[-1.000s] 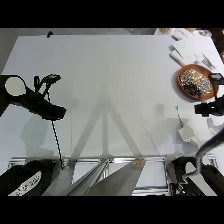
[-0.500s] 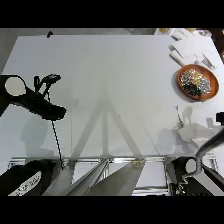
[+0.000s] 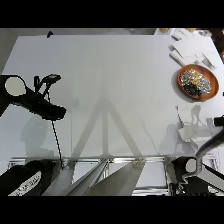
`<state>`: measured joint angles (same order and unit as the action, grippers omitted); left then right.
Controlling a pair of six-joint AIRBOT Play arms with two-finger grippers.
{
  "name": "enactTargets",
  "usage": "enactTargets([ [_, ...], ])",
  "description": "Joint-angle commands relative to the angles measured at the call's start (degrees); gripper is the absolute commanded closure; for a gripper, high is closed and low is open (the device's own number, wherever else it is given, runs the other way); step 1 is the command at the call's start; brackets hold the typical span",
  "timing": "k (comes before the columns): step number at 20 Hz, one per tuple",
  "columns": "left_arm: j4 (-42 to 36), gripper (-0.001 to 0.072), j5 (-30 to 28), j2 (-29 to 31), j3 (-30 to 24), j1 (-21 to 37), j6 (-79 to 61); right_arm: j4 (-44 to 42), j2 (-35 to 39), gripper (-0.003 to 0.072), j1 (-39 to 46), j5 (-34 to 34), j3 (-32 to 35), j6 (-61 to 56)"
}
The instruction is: Fold the box and place the chain.
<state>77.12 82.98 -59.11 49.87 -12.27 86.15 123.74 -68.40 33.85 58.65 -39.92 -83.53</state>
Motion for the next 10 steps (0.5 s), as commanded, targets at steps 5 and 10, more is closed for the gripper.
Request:
enactTargets([
  [5, 0.00, 0.0700, 0.00, 0.02, -0.02, 0.04, -0.02, -0.85, 5.22, 0.0666, -8.33, 3.54, 0.00, 1.53],
  [10, 0.02, 0.0700, -0.02, 0.02, -0.02, 0.04, -0.02, -22.53, 19.43, 0.0667, -21.00, 9.07, 0.04, 2.43],
])
